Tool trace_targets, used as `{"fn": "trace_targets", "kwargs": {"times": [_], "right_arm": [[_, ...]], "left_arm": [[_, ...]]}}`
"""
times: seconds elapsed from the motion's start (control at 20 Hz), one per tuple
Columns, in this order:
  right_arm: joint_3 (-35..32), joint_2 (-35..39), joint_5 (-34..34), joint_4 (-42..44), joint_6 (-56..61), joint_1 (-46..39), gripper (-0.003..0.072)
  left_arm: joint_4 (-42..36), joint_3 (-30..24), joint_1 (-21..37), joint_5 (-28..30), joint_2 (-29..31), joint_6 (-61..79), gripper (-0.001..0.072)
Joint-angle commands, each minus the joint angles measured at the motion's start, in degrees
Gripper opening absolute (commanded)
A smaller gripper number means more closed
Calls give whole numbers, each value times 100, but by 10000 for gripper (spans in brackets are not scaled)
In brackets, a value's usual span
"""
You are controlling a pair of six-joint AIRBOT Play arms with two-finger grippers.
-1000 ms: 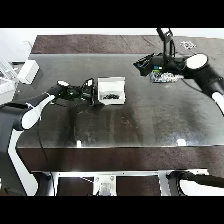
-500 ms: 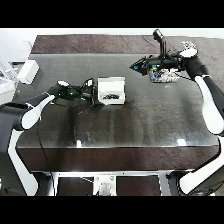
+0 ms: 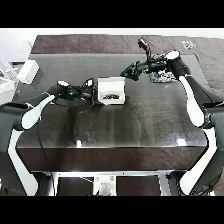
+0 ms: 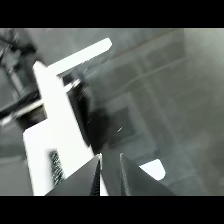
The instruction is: Fold the box and place the chain.
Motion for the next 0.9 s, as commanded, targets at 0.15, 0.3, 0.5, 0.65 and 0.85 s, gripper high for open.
{"fn": "trace_targets", "kwargs": {"times": [0.15,0.3,0.5,0.65,0.85], "right_arm": [[59,-44,577,-422,164,214,152],[63,-39,1003,-415,164,308,151],[63,-39,1086,-361,223,446,195],[63,-39,1014,-557,264,553,247],[63,-42,728,-898,251,616,299]], "left_arm": [[0,4,4,0,2,0,524],[2,4,4,2,2,0,524],[0,4,4,0,2,0,524],[2,4,4,2,2,0,524],[0,4,4,0,2,0,524]]}}
